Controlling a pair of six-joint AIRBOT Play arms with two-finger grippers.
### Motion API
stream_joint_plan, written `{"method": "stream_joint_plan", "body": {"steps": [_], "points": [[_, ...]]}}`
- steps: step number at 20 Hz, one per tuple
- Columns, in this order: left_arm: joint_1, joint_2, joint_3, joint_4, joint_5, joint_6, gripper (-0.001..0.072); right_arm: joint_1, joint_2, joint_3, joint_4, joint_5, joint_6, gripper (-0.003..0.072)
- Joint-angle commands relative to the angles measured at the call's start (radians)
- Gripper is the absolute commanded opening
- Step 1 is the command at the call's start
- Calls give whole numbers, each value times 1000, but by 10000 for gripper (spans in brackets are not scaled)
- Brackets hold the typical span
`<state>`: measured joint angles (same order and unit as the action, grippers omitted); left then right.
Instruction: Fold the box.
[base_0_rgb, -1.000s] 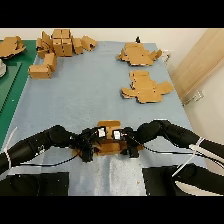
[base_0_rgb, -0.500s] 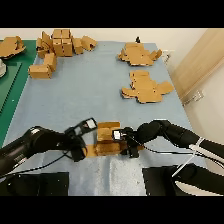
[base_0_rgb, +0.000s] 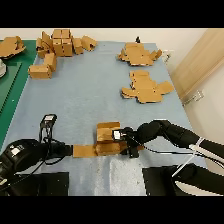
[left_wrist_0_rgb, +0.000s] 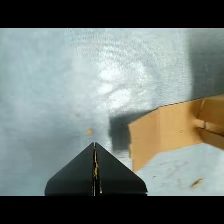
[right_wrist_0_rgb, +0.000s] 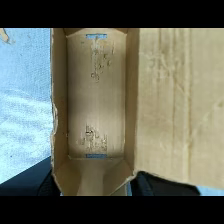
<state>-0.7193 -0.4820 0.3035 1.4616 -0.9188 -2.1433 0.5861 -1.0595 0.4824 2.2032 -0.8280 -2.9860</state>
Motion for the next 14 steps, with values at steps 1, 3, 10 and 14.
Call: {"method": "stream_joint_plan", "body": {"steps": [1, 3, 10, 14], "points": [[2, -14, -65, -160, 158, -119, 10, 1, -1, 0, 0, 0, 0, 572], [2, -47, -66, -178, 187, -119, 10, 1, -1, 0, 0, -1, 0, 572], [2, -203, -66, -347, 295, 26, 10, 1, -1, 0, 0, 0, 0, 572], [2, -235, -66, -526, 333, 194, 10, 1, -1, 0, 0, -1, 0, 572]]}}
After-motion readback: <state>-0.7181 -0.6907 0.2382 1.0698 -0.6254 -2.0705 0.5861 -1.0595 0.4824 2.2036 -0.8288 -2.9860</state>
